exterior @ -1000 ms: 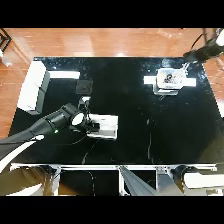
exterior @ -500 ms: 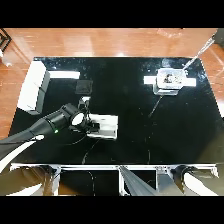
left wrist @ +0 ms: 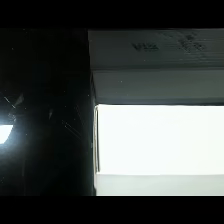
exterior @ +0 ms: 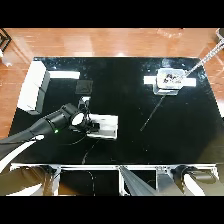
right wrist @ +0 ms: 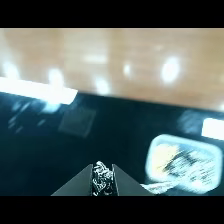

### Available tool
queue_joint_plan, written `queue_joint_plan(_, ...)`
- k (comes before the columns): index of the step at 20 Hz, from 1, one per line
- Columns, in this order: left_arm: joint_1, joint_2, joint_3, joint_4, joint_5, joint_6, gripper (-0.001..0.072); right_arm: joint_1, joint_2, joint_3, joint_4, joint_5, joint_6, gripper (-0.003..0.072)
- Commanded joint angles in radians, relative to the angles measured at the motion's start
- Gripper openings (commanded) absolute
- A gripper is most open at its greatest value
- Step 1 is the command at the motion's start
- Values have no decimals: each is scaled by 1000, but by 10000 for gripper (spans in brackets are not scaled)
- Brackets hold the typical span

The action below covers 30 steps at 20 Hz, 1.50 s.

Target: Fold the box and place the chain.

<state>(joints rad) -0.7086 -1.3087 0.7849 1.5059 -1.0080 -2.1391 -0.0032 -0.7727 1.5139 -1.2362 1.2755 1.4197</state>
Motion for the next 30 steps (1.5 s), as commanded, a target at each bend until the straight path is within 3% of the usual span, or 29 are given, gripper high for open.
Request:
queue_joint_plan(1,0,0,1,0,-2,0,29,61,26,-23,41,148,36,27)
queue_joint_plan(3,0,0,1,0,-2,0,29,84,26,-77,154,211,36,27)
queue_joint_plan(6,0,0,1,0,-2,0,29,149,26,-209,319,201,36,27)
queue_joint_plan(13,0,0,1,0,-2,0,29,439,-17,-541,485,-129,54,26)
queue_joint_plan(17,0,0,1,0,2,0,29,605,-148,-556,483,-264,54,27)
queue_joint_plan(21,0,0,1,0,1,0,29,652,-259,-556,472,-309,37,27)
queue_joint_plan(30,0,0,1,0,1,0,29,675,-298,-557,449,-251,38,27)
